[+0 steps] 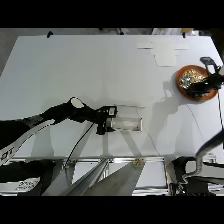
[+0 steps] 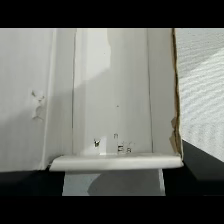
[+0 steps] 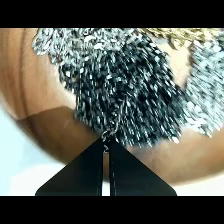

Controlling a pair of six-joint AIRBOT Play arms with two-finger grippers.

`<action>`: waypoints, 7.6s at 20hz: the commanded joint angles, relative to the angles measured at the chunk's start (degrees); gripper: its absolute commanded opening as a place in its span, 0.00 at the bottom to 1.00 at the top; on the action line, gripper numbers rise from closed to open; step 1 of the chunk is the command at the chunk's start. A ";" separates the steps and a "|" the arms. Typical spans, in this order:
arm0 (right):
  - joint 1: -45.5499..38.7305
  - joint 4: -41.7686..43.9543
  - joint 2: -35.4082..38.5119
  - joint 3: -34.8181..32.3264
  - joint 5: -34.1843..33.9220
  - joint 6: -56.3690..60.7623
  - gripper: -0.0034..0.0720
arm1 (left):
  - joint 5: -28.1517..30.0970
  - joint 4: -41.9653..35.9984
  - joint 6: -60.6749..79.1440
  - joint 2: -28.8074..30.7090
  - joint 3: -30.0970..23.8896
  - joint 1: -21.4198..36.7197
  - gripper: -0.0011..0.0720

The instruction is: Fold the box and place the chain.

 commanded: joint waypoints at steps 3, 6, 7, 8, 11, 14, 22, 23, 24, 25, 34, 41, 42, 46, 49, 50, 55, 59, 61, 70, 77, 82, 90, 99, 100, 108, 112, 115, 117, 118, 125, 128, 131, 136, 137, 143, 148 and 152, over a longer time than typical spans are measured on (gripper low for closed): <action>0.00 4.72 12.63 0.07 4.92 -0.22 0.07 | 0.00 0.00 0.00 -0.02 -0.02 -0.02 0.51; 0.00 12.31 20.31 0.07 9.79 -0.35 0.07 | 0.00 0.00 0.00 -0.02 -0.02 -0.02 0.51; 0.00 15.96 22.64 0.04 11.72 -1.68 0.07 | 0.00 0.00 0.02 -0.02 -0.02 -0.02 0.51; 0.00 20.02 25.24 0.04 13.35 -3.19 0.07 | 0.00 0.00 0.00 -0.02 -0.02 -0.02 0.51; 0.02 26.67 32.33 0.04 17.27 -3.26 0.07 | 0.00 0.00 0.00 -0.02 -0.02 -0.02 0.51; 1.88 27.23 39.32 0.02 19.17 -3.21 0.07 | 0.00 0.00 0.02 -0.02 0.00 -0.02 0.51; 13.79 30.29 50.03 0.00 24.00 -2.54 0.07 | 0.00 0.00 0.00 -0.02 -0.02 -0.02 0.51; 15.04 30.86 50.56 0.00 24.06 -2.47 0.07 | 0.00 0.00 0.00 -0.02 -0.02 -0.02 0.51; 16.02 31.63 50.88 0.00 24.15 -2.03 0.07 | 0.00 0.00 0.00 -0.02 0.00 -0.02 0.51; 16.92 32.76 51.04 0.00 24.50 -1.16 0.07 | 0.00 0.00 0.00 -0.02 -0.02 -0.02 0.51; 31.71 47.91 50.93 -10.05 15.50 -3.78 0.07 | 0.00 0.00 0.00 -0.02 -0.02 -0.02 0.51; 45.92 42.34 48.96 -19.37 3.02 -4.70 0.07 | 0.00 0.00 0.00 -0.02 -0.02 -0.02 0.51; 46.27 41.40 47.95 -19.43 3.08 -4.72 0.07 | 0.02 0.00 0.00 -0.02 -0.02 -0.02 0.51; 46.25 41.29 43.80 -19.45 2.03 -4.79 0.07 | 0.00 0.00 0.00 -0.02 -0.02 -0.02 0.51; 46.25 41.57 39.50 -19.61 -0.46 -6.12 0.07 | 0.00 0.00 0.00 -0.02 0.00 -0.02 0.51; 46.25 41.57 38.03 -19.93 -1.01 -6.27 0.07 | 0.00 0.00 0.00 -0.02 0.00 -0.02 0.51; 46.27 41.64 32.20 -25.79 -4.96 -8.61 0.07 | 0.00 0.00 0.02 -0.02 -0.02 -0.02 0.51; 50.66 41.86 28.20 -28.28 -9.90 -12.17 0.07 | 0.00 0.00 0.00 -0.02 -0.02 -0.02 0.51; 53.72 41.11 26.12 -28.28 -12.90 -12.22 0.07 | 0.00 0.00 0.00 -0.02 -0.02 -0.02 0.51; 54.53 32.04 24.39 -27.93 -14.51 -5.53 0.42 | 0.00 0.00 0.00 -0.02 -0.02 -0.02 0.51; 42.64 19.19 36.57 -24.39 0.63 -4.00 0.09 | 0.00 0.00 0.00 -0.02 0.00 -0.02 0.51; 33.48 11.91 33.22 -26.29 -0.55 -4.72 0.17 | 0.00 0.00 0.00 -0.02 -0.02 -0.02 0.51; 33.51 21.55 27.08 -32.52 -3.26 -39.04 0.37 | 0.00 0.00 0.00 -0.02 -0.02 -0.02 0.51; 33.51 33.11 25.49 -34.03 -5.40 -58.90 0.44 | 0.00 0.00 0.00 -0.02 -0.02 -0.02 0.51; 33.51 33.46 25.31 -34.03 -6.19 -58.90 0.44 | 0.00 0.00 0.00 -0.02 -0.02 -0.02 0.51; 33.51 35.52 20.31 -34.03 -8.11 -58.95 0.35 | 0.00 0.00 0.00 -0.02 -0.02 -0.02 0.51; 33.51 35.52 20.20 -34.03 -12.15 -58.95 0.33 | 0.00 0.00 0.00 -0.02 -0.02 -0.02 0.51; 33.51 35.54 19.43 -34.03 -12.41 -58.95 0.31 | 0.00 0.00 0.00 -0.02 -0.02 -0.02 0.51; 33.48 35.54 19.26 -34.03 -11.08 -58.93 0.24 | 0.00 0.00 0.00 -0.02 -0.02 -0.02 0.51; 33.48 35.52 19.26 -34.03 -9.81 -58.93 0.16 | 0.00 0.00 0.00 -0.02 -0.02 -0.02 0.51; 33.51 29.79 19.32 -34.03 -5.44 -58.93 0.24 | 0.00 0.00 0.00 -0.02 -0.02 -0.02 0.51; 33.48 26.18 19.32 -34.03 -6.49 -58.95 0.31 | 0.02 0.00 0.00 -0.02 -0.02 -0.02 0.51; 33.51 29.86 19.30 -34.03 -10.16 -62.95 0.31 | 0.00 0.00 0.00 -0.02 -0.02 -0.02 0.51; 33.51 34.29 17.66 -34.05 -11.21 -67.98 0.31 | 0.00 0.00 0.00 -0.02 -0.02 -0.02 0.51; 33.51 34.29 17.07 -34.05 -11.19 -67.95 0.31 | 0.00 0.00 0.00 -0.02 -0.02 -0.02 0.51; 33.51 35.08 15.39 -34.05 -10.12 -68.72 0.24 | 0.00 0.00 0.00 -0.02 -0.02 -0.02 0.51; 32.89 36.48 16.85 -34.03 -7.69 -67.08 0.07 | 0.00 0.00 0.00 -0.02 -0.02 -0.02 0.51; 28.52 28.13 27.02 -34.03 -7.02 -53.48 0.07 | 0.00 0.00 0.00 -0.02 -0.02 -0.02 0.51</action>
